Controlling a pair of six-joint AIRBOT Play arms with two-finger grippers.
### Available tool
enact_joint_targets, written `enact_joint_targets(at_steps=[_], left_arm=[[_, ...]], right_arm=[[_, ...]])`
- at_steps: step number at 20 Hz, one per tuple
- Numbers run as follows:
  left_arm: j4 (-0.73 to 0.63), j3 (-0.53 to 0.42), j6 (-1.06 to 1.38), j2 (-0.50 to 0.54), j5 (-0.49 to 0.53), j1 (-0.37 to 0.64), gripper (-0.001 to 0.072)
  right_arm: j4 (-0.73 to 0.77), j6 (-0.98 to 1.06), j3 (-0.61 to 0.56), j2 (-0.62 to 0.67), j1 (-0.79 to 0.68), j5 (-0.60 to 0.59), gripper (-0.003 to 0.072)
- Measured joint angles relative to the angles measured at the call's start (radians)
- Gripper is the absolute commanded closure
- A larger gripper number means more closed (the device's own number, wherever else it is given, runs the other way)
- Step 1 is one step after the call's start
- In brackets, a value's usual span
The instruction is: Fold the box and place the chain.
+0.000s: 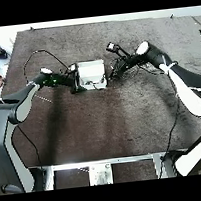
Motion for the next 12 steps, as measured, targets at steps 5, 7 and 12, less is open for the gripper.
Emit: enact_joint_targets(at_steps=[5, 7, 12], left_arm=[[0.0, 0.0, 0.0, 0.0, 0.0, 0.0, 0.0361], [0.0, 0.0, 0.0, 0.0, 0.0, 0.0, 0.0361], [0.0, 0.0, 0.0, 0.0, 0.0, 0.0, 0.0361]], right_arm=[[0.093, -0.164, -0.006, -0.074, -0.006, -0.018, 0.0245], [0.13, -0.212, -0.006, -0.092, -0.006, -0.025, 0.0309], [0.167, -0.276, -0.006, -0.124, -0.006, -0.047, 0.0603]])
